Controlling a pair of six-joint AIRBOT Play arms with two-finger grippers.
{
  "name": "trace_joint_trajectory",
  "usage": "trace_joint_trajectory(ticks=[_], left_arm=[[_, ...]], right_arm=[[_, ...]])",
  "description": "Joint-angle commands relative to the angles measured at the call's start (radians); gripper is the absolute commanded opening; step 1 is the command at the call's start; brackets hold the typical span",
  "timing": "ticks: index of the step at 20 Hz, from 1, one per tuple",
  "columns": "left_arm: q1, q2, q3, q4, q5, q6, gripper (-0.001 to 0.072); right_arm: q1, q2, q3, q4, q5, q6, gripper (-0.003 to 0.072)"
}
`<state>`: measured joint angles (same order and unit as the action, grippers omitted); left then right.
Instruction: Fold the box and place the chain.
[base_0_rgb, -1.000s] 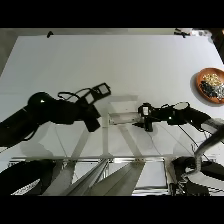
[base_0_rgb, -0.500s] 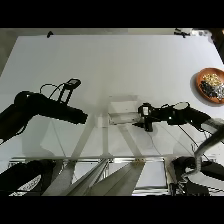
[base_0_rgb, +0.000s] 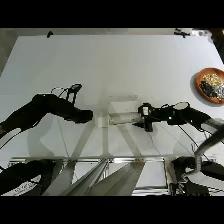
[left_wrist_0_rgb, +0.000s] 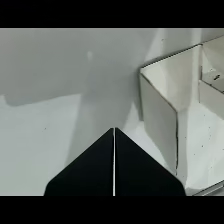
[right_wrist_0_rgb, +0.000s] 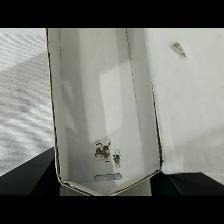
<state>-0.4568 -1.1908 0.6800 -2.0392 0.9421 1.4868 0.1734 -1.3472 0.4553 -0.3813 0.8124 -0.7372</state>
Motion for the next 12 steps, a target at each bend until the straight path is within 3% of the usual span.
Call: trace_joint_trajectory(ticks=[1,12], left_arm=[[-0.019,-0.027,-0.001,-0.033,-0.041,0.031,0.0004],[-0.076,-0.09,-0.005,-0.1,-0.08,0.137,0.0004]], right_arm=[[0.0,0.0,0.001,0.0,0.0,0.0,0.0406],[0.0,0.0,0.001,0.0,0.0,0.0,0.0406]])
